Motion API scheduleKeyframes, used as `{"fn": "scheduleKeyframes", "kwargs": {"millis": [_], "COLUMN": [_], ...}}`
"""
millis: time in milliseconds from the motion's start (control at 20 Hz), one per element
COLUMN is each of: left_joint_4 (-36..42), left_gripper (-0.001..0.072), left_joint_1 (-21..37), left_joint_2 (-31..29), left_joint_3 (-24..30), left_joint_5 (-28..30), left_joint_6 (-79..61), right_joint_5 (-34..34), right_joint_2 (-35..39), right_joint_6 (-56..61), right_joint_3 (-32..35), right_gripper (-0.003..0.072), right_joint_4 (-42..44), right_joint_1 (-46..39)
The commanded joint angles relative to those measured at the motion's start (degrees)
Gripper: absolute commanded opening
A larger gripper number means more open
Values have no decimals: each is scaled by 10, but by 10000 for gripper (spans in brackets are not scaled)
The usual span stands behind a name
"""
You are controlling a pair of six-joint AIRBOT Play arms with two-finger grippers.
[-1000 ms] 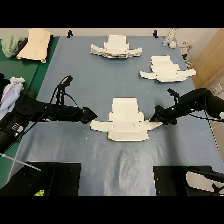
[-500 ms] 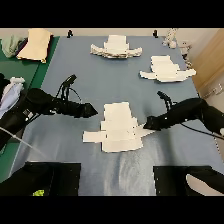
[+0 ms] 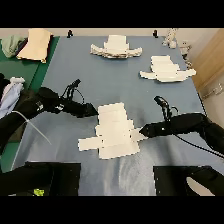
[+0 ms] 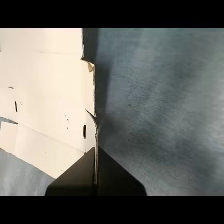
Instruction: Fold the box.
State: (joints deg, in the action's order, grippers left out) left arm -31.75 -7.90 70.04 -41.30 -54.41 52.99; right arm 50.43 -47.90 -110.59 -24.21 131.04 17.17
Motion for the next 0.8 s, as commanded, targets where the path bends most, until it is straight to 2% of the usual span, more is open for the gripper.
{"fn": "scheduleKeyframes", "kwargs": {"millis": [0, 100, 250, 400, 600, 650, 700, 750], "left_joint_4": [20, 20, 43, 121, 123, 123, 123, 123], "left_gripper": [406, 406, 406, 405, 395, 343, 197, 166], "left_joint_1": [1, 1, 0, 0, 0, 0, 0, 0], "left_joint_2": [71, 107, 139, 165, 184, 188, 191, 195], "left_joint_3": [-41, -62, -65, -66, -76, -80, -85, -90], "left_joint_5": [-27, -45, -63, -123, -176, -183, -187, -192], "left_joint_6": [-30, -32, -62, -137, -164, -165, -169, -173], "right_joint_5": [-14, -17, -20, -24, -24, -24, -24, -24], "right_joint_2": [5, 5, 5, 5, 5, 5, 5, 5], "right_joint_6": [1, 1, 1, 1, 1, 1, 1, 1], "right_joint_3": [3, 3, 3, 3, 3, 3, 3, 3], "right_gripper": [-2, -1, -1, -1, -1, -1, -1, -1], "right_joint_4": [0, 0, 0, -1, -1, -1, -1, -1], "right_joint_1": [14, 14, 14, 14, 14, 14, 14, 14]}}
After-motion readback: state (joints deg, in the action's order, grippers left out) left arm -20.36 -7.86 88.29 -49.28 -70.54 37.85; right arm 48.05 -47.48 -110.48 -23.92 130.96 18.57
